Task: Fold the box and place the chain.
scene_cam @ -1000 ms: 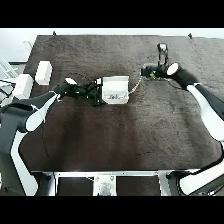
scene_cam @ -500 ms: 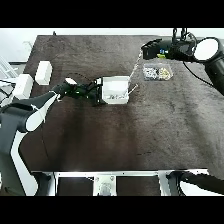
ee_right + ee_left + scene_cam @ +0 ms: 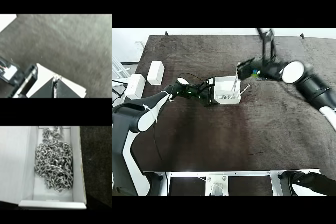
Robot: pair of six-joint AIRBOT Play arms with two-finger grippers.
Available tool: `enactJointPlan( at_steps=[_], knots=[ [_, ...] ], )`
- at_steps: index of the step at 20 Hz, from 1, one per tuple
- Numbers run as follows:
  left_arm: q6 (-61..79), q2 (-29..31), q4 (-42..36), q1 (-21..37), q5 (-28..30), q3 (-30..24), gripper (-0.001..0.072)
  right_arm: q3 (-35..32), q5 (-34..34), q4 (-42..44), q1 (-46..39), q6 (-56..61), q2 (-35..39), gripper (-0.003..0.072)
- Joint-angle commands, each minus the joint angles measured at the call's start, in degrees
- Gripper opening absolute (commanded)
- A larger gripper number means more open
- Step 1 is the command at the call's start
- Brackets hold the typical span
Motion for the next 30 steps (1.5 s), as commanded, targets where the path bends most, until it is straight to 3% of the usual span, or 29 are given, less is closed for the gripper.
enactJointPlan(
  at_steps=[1,3,4,5,6,13,17,19,23,27,30],
  knots=[
    [0.02,0.02,0.02,0.02,0.0,0.0,0.0528,-10.34,-13.84,0.33,1.99,0.04,-2.49,0.001],
    [0.02,0.02,0.0,0.02,-0.02,0.0,0.0528,-15.37,-22.64,0.31,2.56,0.02,-5.62,0.0014],
    [0.02,0.02,0.0,0.02,0.0,0.0,0.0528,-16.7,-25.05,0.31,2.54,0.02,-7.21,0.0117],
    [0.02,0.02,0.0,0.02,0.0,0.0,0.0528,-17.07,-26.08,0.26,2.47,0.02,-8.76,0.0344],
    [0.02,0.0,0.0,0.02,0.0,0.0,0.0528,-17.05,-26.36,0.0,2.34,-0.02,-9.6,0.0501],
    [0.02,0.0,0.0,0.02,-0.02,0.0,0.0528,-16.83,-26.67,-0.13,-2.27,0.33,-4.09,0.0508],
    [0.02,0.02,0.0,0.02,0.0,0.0,0.0528,-16.44,-25.57,0.2,-10.38,6.75,-6.67,0.0507],
    [0.02,0.0,0.0,0.02,-0.02,0.0,0.0528,-13.35,-20.28,0.33,-12.83,8.92,-10.54,0.0507],
    [0.02,0.02,0.0,0.02,0.0,0.0,0.0528,-1.07,-5.97,0.33,-13.57,10.38,-21.0,0.0507],
    [0.02,0.0,0.0,0.02,-0.02,0.0,0.0528,7.82,0.9,0.31,-13.6,12.76,-27.98,0.0506],
    [0.02,0.0,0.0,0.02,-0.02,0.0,0.0528,10.43,2.56,0.22,-13.6,13.92,-30.32,0.0507]
  ],
)
